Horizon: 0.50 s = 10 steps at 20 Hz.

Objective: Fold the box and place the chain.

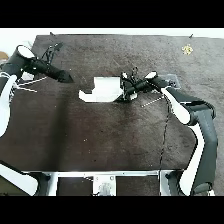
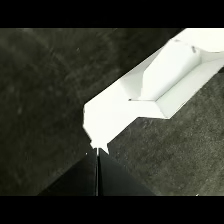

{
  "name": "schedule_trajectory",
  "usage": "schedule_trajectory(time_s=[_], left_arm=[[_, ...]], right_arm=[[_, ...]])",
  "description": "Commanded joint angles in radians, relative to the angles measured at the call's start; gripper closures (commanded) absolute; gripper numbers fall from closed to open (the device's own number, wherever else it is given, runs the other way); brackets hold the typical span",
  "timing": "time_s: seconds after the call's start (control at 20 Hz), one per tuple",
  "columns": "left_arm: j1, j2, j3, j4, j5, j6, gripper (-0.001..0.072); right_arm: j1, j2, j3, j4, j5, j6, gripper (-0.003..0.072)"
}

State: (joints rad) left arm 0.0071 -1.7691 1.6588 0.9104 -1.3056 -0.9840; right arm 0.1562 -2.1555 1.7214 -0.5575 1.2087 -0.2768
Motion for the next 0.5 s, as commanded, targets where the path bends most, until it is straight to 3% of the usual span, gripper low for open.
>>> schedule_trajectory(time_s=[0.0,0.45], left_arm=[[0.007,0.012,-0.087,0.075,0.06,-0.19,0.0697],[0.006,0.01,-0.321,-0.118,0.175,-0.245,0.0697]], right_arm=[[0.0,0.0,0.001,0.0,0.0,0.0,0.0187],[0.0,0.0,0.001,0.001,-0.001,0.0,0.0187]])
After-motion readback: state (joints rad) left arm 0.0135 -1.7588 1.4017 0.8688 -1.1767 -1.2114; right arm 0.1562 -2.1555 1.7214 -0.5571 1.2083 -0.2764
